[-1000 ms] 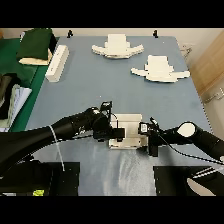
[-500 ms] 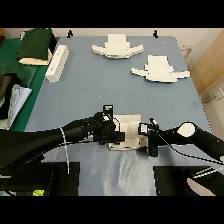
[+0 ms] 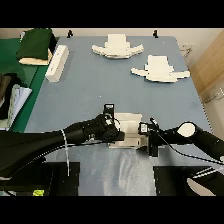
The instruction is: Fold the box.
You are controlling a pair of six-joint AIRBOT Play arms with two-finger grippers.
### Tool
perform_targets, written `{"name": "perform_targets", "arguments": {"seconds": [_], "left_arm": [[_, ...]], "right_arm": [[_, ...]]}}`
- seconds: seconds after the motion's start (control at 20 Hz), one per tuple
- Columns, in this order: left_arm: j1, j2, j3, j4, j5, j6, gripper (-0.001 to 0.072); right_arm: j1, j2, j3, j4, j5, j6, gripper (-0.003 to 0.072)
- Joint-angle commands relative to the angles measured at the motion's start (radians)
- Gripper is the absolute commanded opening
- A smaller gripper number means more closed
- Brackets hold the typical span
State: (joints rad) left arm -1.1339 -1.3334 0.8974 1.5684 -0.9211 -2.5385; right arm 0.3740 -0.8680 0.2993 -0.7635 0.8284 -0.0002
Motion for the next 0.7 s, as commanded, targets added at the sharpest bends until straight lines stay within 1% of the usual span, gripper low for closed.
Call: {"name": "perform_targets", "arguments": {"seconds": [0.0, 0.05, 0.3, 0.35, 0.4, 0.55, 0.65], "left_arm": [[-0.001, -0.001, 0.001, 0.011, 0.05, 0.008, 0.0415], [-0.001, 0.0, 0.001, 0.011, 0.058, 0.005, 0.0431], [-0.001, 0.002, 0.002, 0.01, 0.054, 0.006, 0.0434], [0.001, 0.009, 0.004, 0.006, 0.046, 0.006, 0.0446], [0.002, 0.021, 0.011, 0.003, 0.025, 0.005, 0.0566], [0.039, 0.095, 0.054, 0.004, -0.174, 0.053, 0.0573], [0.072, 0.18, 0.078, 0.003, -0.24, 0.072, 0.0573]], "right_arm": [[0.0, 0.001, 0.001, 0.001, 0.001, 0.0, 0.0603], [0.0, 0.001, 0.0, 0.001, 0.001, 0.0, 0.0604], [0.0, 0.001, 0.001, 0.001, 0.001, 0.0, 0.0603], [0.0, 0.001, 0.001, 0.001, 0.001, 0.0, 0.0603], [0.0, 0.001, 0.001, 0.001, 0.001, 0.0, 0.0603], [0.0, 0.001, 0.001, 0.001, 0.001, 0.0, 0.0603], [0.0, 0.001, 0.001, 0.001, 0.001, 0.0, 0.0603]]}}
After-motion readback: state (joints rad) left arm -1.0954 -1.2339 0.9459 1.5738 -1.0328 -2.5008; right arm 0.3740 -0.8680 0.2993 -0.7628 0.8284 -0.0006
